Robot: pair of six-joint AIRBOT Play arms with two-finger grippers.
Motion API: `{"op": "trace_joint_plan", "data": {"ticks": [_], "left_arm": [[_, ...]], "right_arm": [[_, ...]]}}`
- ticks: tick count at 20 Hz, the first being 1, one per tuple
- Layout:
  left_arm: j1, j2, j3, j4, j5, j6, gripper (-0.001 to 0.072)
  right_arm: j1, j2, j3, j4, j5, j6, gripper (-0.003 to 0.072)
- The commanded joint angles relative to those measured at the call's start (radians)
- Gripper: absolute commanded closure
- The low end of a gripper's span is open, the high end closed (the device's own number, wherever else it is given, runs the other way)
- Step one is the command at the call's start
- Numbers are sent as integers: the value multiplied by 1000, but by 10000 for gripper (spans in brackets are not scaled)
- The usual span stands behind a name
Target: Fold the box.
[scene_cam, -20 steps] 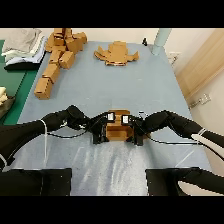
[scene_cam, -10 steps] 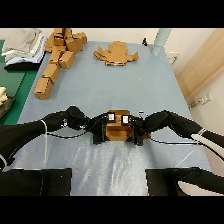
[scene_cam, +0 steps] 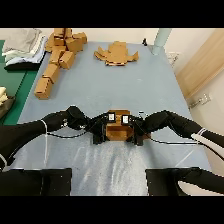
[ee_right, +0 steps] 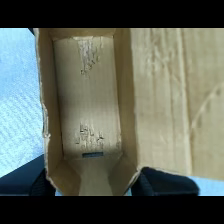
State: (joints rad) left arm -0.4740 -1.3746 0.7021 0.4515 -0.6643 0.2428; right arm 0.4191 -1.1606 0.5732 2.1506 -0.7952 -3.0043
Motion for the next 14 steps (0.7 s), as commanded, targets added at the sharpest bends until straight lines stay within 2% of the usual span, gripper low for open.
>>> {"op": "trace_joint_plan", "data": {"ticks": [1,9,10,12,14], "left_arm": [[0,0,0,0,0,1,186],[0,0,0,0,0,1,186],[0,0,0,0,0,1,186],[0,0,0,0,0,1,186],[0,0,0,0,0,1,186]], "right_arm": [[0,0,0,0,0,0,102],[0,0,0,1,0,0,90],[0,1,2,4,-5,1,-34],[0,17,16,-2,-70,1,-34],[-1,54,20,-46,-79,46,-34]]}}
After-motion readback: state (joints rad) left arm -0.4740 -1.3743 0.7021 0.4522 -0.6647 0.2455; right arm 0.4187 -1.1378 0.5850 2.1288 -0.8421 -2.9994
